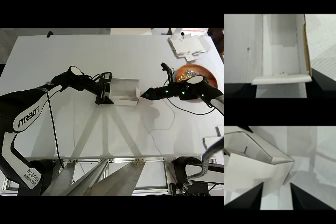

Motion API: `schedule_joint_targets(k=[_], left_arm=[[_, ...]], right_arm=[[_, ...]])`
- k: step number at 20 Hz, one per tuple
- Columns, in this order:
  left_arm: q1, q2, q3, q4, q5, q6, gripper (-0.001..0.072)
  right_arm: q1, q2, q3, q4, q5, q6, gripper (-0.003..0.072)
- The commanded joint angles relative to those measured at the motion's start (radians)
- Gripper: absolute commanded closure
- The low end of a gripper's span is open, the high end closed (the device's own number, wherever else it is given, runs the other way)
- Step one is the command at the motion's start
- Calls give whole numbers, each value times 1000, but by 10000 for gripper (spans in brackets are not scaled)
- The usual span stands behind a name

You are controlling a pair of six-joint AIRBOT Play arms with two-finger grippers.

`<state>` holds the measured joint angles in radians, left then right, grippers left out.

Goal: Fold the box and place the chain.

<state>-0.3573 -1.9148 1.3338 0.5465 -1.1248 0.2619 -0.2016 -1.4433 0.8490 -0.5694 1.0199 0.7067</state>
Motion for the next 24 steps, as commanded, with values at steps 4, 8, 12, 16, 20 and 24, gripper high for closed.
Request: schedule_joint_targets(k=[4, 8, 12, 16, 20, 24], left_arm=[[0, -1, 0, 0, -2, 0, 253], [0, -1, 0, 0, -1, 0, 253], [0, -1, 0, 0, -2, 0, 253], [0, -1, 0, 0, -1, 0, 253], [0, -1, 0, 0, -2, 0, 253], [0, -1, 0, 0, -1, 0, 253]], right_arm=[[83, 23, 0, -42, -77, -3, 143], [144, 23, 0, -11, -168, 1, 143], [167, 23, 0, -117, -253, 71, 144], [167, 23, 0, -195, -304, 110, 145], [167, 23, 0, -193, -301, 110, 147], [192, 23, 1, -182, -279, 184, 146]])
